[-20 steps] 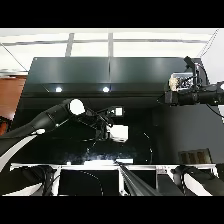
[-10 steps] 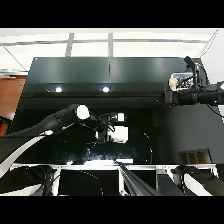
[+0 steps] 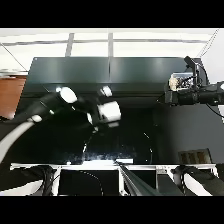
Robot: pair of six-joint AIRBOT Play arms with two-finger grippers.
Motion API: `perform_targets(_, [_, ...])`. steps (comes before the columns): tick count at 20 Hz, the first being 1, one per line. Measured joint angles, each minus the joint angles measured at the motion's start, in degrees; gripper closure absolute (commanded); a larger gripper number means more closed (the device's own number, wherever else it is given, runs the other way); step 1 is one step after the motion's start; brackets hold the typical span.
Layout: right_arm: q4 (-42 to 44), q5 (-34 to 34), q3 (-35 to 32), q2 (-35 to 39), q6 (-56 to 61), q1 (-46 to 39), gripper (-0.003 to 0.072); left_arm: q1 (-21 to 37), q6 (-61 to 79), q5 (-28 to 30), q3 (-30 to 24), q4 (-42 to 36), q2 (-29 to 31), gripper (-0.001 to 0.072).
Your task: Fold the box and place the chain.
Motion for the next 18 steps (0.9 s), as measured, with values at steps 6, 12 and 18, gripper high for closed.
perform_targets(6, [0.9,0.0,0.0,0.0,0.0,0.1,0.0644,25.1,-17.4,2.4,19.4,7.8,-9.7,0.0298])
perform_targets(12, [1.4,0.0,0.0,0.0,0.3,0.2,0.0644,37.5,-35.4,-2.3,43.0,19.6,-27.5,0.0299])
perform_targets(18, [1.2,-0.3,0.0,0.0,0.5,0.2,0.0643,40.2,-45.6,-6.6,57.3,28.3,-39.7,-0.0007])
